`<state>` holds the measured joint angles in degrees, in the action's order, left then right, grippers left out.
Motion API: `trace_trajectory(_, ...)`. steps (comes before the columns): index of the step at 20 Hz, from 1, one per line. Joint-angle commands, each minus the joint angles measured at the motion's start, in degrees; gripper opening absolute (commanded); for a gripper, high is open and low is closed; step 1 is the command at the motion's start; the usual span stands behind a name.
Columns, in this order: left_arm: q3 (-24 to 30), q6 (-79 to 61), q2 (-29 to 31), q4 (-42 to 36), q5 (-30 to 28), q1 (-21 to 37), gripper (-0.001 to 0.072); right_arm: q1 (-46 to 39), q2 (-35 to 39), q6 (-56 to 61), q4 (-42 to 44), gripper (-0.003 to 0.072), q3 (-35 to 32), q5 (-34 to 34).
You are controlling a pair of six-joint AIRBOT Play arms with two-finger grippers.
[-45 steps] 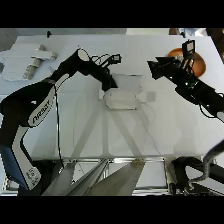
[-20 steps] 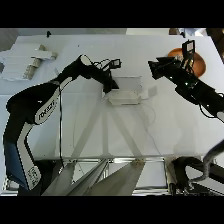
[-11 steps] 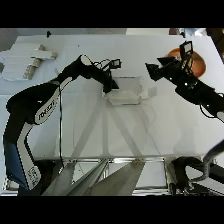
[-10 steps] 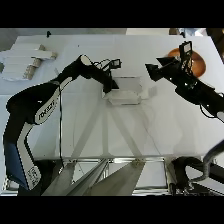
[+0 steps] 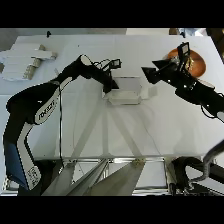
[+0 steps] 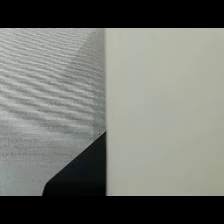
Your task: Fold the box and place the chain.
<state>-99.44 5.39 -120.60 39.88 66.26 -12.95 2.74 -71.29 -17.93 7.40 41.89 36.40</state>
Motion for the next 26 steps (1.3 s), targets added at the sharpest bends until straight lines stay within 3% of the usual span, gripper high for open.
trace_trajectory(1,0.02,0.00,-0.04,0.00,-0.02,0.00,0.0017,0.00,0.02,4.00,-20.35,0.0693,0.02,10.82)
trace_trajectory(5,0.02,0.00,-0.04,0.00,-0.04,0.00,0.0017,0.04,1.33,-2.10,-35.95,0.0680,0.02,23.82)
trace_trajectory(9,0.02,0.00,-0.04,0.00,-0.02,0.00,0.0017,0.04,1.77,-0.92,-47.01,0.0680,0.00,27.87)
trace_trajectory(14,0.02,0.00,-0.04,0.00,-0.02,0.00,0.0017,0.46,1.75,-0.61,-49.09,0.0680,-3.13,16.50)
trace_trajectory(17,0.02,0.00,-0.04,0.00,-0.02,0.00,0.0017,0.46,0.20,-2.27,-49.05,0.0680,-4.66,13.31)
trace_trajectory(20,0.02,0.00,-0.04,0.00,-0.02,0.00,0.0017,0.72,-4.11,-5.53,-43.17,0.0680,-4.63,8.28)
trace_trajectory(26,0.02,0.00,-0.04,0.00,-0.04,0.00,0.0017,2.25,-5.66,-14.34,-29.90,0.0680,-4.61,-0.02)
